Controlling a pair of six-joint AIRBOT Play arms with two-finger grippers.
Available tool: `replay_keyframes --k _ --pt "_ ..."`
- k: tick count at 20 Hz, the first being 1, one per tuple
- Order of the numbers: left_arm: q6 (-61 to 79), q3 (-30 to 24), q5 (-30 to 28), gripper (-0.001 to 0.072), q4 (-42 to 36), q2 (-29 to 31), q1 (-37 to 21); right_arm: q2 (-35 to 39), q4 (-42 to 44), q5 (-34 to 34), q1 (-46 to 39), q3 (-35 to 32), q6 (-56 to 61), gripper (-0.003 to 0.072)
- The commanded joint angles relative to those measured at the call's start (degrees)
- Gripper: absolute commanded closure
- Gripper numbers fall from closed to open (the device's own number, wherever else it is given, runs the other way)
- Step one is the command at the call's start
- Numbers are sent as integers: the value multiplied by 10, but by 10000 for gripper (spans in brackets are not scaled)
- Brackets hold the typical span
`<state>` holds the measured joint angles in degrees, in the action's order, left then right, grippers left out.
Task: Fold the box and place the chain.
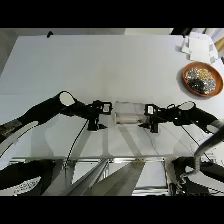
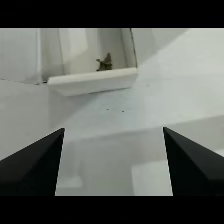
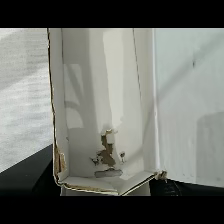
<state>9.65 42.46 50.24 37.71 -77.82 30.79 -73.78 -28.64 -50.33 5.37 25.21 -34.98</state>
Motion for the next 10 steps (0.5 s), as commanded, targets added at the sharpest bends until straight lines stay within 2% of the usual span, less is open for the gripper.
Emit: replay_keyframes --k 1,4,10 --pt "76 -5 -23 10 -75 -28 -7 0 0 0 0 0 0 269" --pt "86 -5 -25 9 -121 -57 -6 0 0 0 0 0 0 269" --pt "116 -5 -40 9 -147 -61 11 0 0 0 0 0 0 269"
